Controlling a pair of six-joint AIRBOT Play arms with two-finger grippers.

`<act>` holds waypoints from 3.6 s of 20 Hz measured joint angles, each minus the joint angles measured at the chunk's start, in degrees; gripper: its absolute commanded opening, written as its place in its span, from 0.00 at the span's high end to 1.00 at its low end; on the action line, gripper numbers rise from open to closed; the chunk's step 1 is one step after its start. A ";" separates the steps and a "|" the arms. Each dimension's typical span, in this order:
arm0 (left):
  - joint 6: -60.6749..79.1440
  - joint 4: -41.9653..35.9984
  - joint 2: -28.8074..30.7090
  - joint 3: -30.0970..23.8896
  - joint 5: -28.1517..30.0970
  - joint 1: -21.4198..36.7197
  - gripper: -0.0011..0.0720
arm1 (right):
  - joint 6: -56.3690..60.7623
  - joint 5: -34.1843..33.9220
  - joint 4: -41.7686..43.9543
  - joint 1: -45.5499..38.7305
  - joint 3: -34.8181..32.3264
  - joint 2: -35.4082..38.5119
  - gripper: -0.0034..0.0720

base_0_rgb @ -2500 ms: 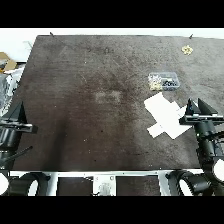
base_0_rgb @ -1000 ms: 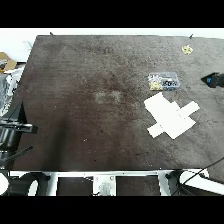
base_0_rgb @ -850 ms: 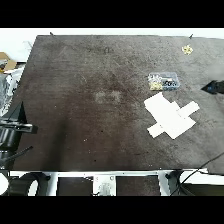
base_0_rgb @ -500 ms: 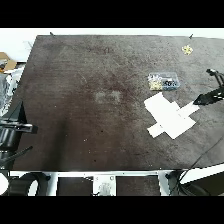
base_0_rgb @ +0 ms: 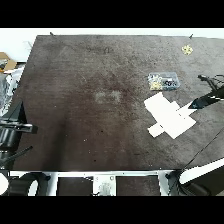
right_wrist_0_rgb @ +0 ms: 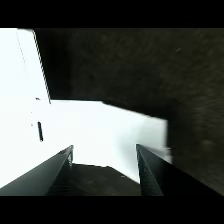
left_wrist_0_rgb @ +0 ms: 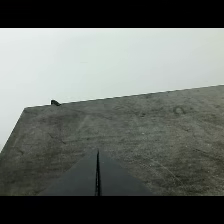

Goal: Fold the box and place the chain.

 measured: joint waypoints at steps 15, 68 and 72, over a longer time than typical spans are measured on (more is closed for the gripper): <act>0.00 0.02 0.00 0.02 0.00 0.00 0.97 | -5.11 3.04 3.43 -2.23 3.45 -6.36 0.54; 8.98 -16.65 -74.12 49.64 -42.93 -0.02 0.42 | -16.44 -45.64 60.43 39.87 -45.92 17.84 0.96; 10.03 -17.66 -94.57 69.00 -56.37 -0.24 0.41 | -19.06 -45.48 60.37 39.87 -45.92 17.84 0.96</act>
